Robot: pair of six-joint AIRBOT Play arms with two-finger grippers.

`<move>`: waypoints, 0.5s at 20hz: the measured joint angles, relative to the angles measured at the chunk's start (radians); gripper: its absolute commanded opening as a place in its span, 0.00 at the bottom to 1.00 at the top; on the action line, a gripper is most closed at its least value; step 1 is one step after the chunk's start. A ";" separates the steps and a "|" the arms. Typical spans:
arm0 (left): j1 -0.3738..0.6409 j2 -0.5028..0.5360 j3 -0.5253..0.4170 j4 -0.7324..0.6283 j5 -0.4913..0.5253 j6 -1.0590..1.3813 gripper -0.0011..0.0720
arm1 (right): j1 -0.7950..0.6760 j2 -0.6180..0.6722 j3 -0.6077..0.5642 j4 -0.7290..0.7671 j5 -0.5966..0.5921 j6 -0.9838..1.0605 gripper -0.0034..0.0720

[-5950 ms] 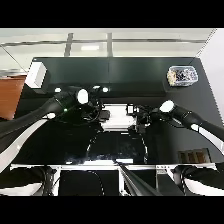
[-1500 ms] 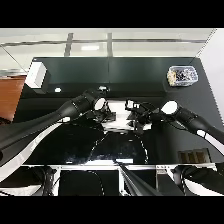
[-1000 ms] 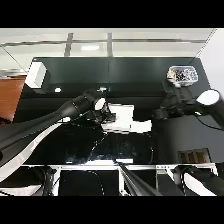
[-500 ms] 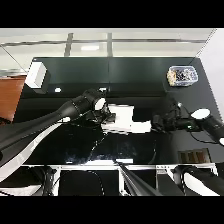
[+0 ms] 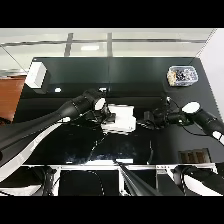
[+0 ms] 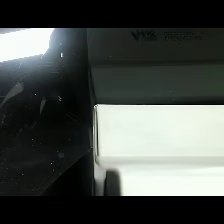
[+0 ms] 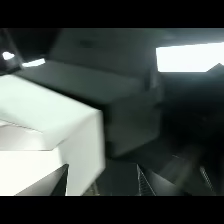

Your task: Fold the box and place the chain.

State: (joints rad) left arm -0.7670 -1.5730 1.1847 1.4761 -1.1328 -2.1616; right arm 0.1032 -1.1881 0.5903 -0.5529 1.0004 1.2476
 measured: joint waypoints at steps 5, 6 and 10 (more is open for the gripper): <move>0.000 0.000 0.000 0.000 0.000 0.000 0.05 | 0.041 -0.001 0.052 0.051 0.026 -0.002 0.68; 0.000 0.000 0.000 0.000 0.000 0.000 0.05 | 0.060 -0.001 0.058 0.055 0.021 -0.002 0.54; 0.000 0.000 0.000 0.000 0.000 0.000 0.05 | 0.131 -0.001 0.077 0.042 -0.018 0.042 0.53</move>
